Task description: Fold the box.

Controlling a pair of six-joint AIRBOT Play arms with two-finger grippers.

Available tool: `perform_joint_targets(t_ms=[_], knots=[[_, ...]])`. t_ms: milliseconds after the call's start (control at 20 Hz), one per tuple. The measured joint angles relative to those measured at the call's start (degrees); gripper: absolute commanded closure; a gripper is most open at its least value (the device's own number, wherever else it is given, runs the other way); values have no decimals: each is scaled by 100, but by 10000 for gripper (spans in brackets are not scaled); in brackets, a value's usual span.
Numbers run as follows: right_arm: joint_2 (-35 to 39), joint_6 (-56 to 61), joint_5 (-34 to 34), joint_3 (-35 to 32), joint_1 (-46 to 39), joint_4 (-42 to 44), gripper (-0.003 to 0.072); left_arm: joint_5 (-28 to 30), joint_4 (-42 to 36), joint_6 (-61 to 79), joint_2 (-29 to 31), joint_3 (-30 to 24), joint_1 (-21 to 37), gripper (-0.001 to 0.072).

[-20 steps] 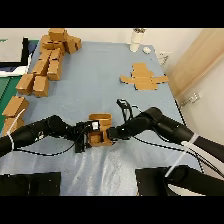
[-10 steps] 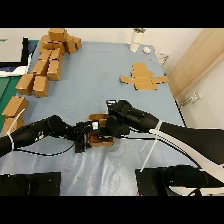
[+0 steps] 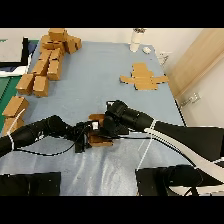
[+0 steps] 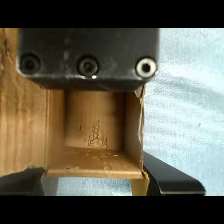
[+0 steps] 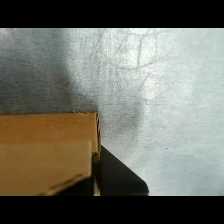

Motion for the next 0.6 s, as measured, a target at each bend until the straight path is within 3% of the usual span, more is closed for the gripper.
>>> perform_joint_targets(t_ms=[50,150,200,600], knots=[[-2,7,-7,0,0,2,671,-2,0,2,0,0,0,183],[-4,0,-70,-4,0,-7,322,-2,2,2,0,-2,0,183],[-4,-20,-116,-4,-4,-26,295,-4,0,2,0,-2,0,183],[0,-33,68,28,-4,155,296,-2,2,2,0,-2,0,183]])
